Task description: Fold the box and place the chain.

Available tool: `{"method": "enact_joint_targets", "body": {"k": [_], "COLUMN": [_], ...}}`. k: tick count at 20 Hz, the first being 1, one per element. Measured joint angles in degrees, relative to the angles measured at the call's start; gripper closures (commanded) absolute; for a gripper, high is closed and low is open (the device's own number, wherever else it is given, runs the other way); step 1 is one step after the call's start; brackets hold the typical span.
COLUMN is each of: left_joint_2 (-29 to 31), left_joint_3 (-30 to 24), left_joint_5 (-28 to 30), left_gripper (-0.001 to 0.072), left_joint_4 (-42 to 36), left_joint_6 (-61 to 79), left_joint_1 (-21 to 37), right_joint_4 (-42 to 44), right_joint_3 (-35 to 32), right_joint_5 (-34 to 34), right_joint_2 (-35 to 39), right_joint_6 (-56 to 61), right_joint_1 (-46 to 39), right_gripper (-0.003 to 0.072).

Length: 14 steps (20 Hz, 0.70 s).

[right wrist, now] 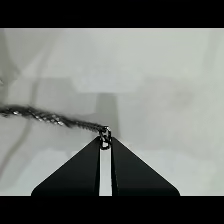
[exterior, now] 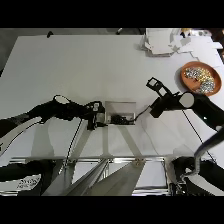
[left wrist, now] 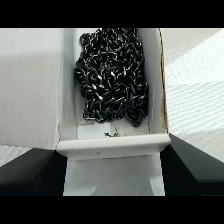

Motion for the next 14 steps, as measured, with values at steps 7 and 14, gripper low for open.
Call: {"method": "enact_joint_targets", "body": {"k": [7, 14], "left_joint_2": [0.0, 0.0], "left_joint_3": [0.0, 0.0], "left_joint_5": [0.0, 0.0], "left_gripper": [0.0622, 0.0622], "left_joint_4": [0.0, 0.0], "left_joint_6": [0.0, 0.0], "left_joint_1": [0.0, 0.0], "right_joint_4": [7.9, 35.2], "right_joint_3": [0.0, -0.3], "right_joint_5": [7.8, 13.2], "right_joint_2": [17.5, 24.2], "right_joint_6": [2.6, -12.0], "right_joint_1": [0.0, 0.0], "right_gripper": [0.0665, 0.0665]}}
